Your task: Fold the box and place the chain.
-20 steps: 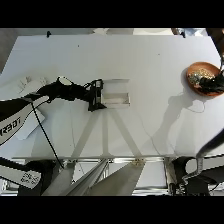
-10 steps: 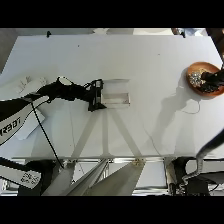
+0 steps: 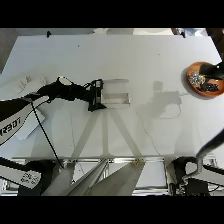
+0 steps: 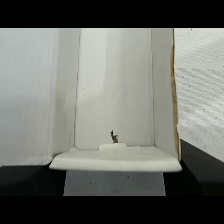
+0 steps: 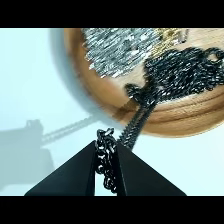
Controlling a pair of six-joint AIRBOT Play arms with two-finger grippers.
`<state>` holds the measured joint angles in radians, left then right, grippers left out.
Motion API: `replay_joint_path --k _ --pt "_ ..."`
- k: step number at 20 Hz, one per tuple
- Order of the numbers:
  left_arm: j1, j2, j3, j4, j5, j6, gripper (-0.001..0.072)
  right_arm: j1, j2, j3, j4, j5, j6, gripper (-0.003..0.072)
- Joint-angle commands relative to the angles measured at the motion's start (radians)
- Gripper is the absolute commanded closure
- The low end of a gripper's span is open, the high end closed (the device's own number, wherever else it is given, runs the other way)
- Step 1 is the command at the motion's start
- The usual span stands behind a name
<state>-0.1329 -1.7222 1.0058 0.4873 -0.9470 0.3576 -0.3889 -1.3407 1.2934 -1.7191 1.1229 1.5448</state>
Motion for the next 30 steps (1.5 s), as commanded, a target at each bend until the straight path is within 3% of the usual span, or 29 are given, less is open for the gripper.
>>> replay_joint_path --k 1,9,16,22,30 --pt "0.0 0.0 0.0 0.0 0.001 0.0 0.0494 0.121 0.05 0.0 0.0 0.132 -0.034 0.0669" --pt "0.0 0.0 0.0 0.0 0.0 0.0 0.0494 0.467 0.073 0.0 0.0 0.216 -0.035 0.0669" --pt "0.0 0.0 0.0 0.0 0.0 0.0 0.0494 0.71 0.073 0.0 0.014 0.216 -0.023 0.0669" --pt "0.0 0.0 0.0 0.0 0.0 0.0 0.0494 0.804 0.073 0.0 0.166 0.098 -0.024 0.0669" --pt "0.0 0.0 0.0 0.0 0.0 0.0 0.0494 0.816 0.072 0.0 0.454 -0.027 -0.085 0.0669"
